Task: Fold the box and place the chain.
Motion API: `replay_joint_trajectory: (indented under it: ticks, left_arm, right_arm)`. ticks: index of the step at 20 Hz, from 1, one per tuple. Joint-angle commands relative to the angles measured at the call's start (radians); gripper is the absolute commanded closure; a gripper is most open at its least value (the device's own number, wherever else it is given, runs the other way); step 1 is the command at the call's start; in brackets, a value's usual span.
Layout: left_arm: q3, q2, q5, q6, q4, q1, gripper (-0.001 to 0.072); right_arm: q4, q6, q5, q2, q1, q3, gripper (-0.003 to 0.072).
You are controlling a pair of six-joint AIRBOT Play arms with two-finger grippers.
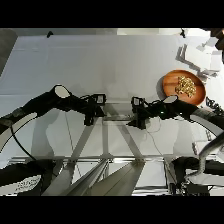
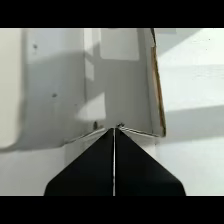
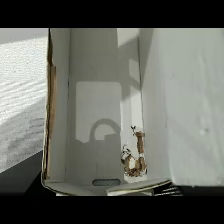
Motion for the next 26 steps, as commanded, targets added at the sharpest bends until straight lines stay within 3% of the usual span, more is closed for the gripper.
replay_joint_trajectory:
  ticks: [1,8,13,15,17,22,26]
  left_arm:
    - [0.000,0.067,-0.014,-0.019,0.034,0.023,0.0696]
    - [-0.001,0.239,-0.097,-0.117,0.105,0.163,0.0696]
    - [-0.001,0.253,-0.050,-0.690,0.241,0.284,0.0699]
    - [-0.001,0.242,-0.037,-0.929,0.343,0.289,0.0699]
    - [-0.023,0.242,-0.032,-1.149,0.357,0.284,0.0696]
    - [-0.215,0.254,0.048,-1.208,0.285,0.277,0.0697]
    - [-0.255,0.244,0.135,-1.323,0.237,0.205,0.0701]
  right_arm:
    - [0.000,0.000,0.000,0.000,0.000,0.000,0.0171]
    - [0.000,0.000,0.000,0.000,0.000,0.000,0.0171]
    - [0.000,0.000,0.000,0.000,0.000,0.000,0.0171]
    - [0.000,0.000,0.000,0.000,0.000,0.000,0.0171]
    - [0.000,0.000,0.000,0.000,0.000,0.000,0.0171]
    - [0.000,0.000,0.000,0.000,0.000,0.000,0.0171]
    - [0.000,0.000,0.001,0.000,0.000,0.000,0.0171]
